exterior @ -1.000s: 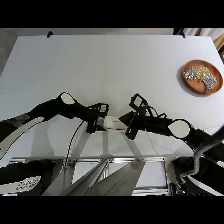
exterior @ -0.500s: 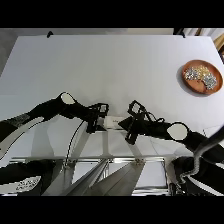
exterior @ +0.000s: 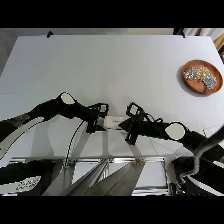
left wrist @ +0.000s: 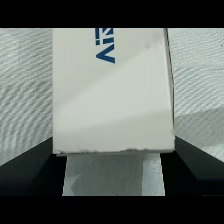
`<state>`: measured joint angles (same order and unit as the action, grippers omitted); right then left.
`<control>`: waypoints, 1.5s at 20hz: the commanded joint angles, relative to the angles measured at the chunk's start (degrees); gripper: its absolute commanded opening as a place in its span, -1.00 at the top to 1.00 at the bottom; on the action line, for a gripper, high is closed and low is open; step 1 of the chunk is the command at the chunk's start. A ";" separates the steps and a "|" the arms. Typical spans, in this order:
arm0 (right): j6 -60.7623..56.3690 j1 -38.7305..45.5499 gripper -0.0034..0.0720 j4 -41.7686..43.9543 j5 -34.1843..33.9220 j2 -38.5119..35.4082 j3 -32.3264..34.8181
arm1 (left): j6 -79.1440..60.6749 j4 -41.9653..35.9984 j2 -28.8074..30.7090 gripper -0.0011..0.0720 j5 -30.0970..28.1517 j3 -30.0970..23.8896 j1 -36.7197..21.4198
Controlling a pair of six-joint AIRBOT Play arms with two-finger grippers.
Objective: Fold the box and place the chain.
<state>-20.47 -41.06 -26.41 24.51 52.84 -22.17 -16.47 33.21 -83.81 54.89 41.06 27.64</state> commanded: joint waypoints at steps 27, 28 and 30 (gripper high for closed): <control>-0.09 -2.21 0.88 -3.80 1.62 4.90 1.22 | -0.02 0.02 0.02 0.39 -0.02 0.02 -0.04; -0.09 -2.21 0.88 -3.96 1.60 4.90 1.22 | -0.02 0.02 0.02 0.39 -0.02 0.02 -0.04; -0.72 -2.21 0.88 -5.31 1.62 4.90 1.22 | -0.02 0.02 0.02 0.39 -0.02 0.02 -0.04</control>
<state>-20.58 -43.22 -29.93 26.06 57.69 -20.99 -16.47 33.26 -83.81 54.89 41.06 27.64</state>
